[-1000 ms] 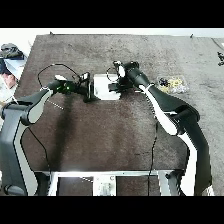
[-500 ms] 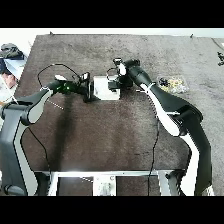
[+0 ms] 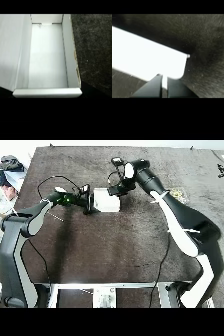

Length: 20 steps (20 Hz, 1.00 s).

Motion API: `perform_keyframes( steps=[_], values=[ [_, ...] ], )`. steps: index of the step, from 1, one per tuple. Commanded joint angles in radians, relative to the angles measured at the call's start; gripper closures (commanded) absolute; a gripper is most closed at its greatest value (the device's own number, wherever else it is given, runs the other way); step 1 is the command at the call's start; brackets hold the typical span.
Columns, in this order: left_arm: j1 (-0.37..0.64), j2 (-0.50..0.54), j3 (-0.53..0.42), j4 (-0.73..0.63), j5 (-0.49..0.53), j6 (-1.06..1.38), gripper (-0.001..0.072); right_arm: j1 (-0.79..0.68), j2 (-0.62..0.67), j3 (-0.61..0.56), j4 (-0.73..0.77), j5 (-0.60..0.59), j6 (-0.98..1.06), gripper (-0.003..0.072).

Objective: Fold the box and place the chain.

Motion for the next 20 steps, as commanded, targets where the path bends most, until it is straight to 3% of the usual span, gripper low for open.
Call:
perform_keyframes(
  steps=[1,6,8,13,16,19,20],
  values=[
    [0.000,-0.001,0.000,0.000,0.000,0.002,0.0290,0.005,0.160,-0.146,-0.002,-0.076,-0.089,0.0566],
    [0.000,-0.001,0.000,0.000,0.000,0.002,0.0291,-0.060,0.492,-0.631,-0.083,-0.573,-0.037,0.0567],
    [0.000,-0.001,0.000,0.000,0.000,0.002,0.0291,-0.135,0.568,-0.762,-0.084,-0.680,-0.005,0.0567],
    [0.000,-0.001,0.000,0.000,0.000,0.002,0.0290,-0.406,0.544,-0.798,0.046,-0.605,-0.119,0.0567],
    [0.000,-0.001,0.000,0.000,0.000,0.002,0.0290,-0.546,0.473,-0.741,0.172,-0.517,-0.281,0.0567],
    [0.000,-0.001,0.000,0.000,0.000,0.002,0.0290,-0.624,0.370,-0.641,0.182,-0.406,-0.371,0.0565],
    [0.000,-0.001,0.000,0.000,0.000,0.002,0.0291,-0.636,0.332,-0.600,0.182,-0.367,-0.396,0.0505]
  ],
)
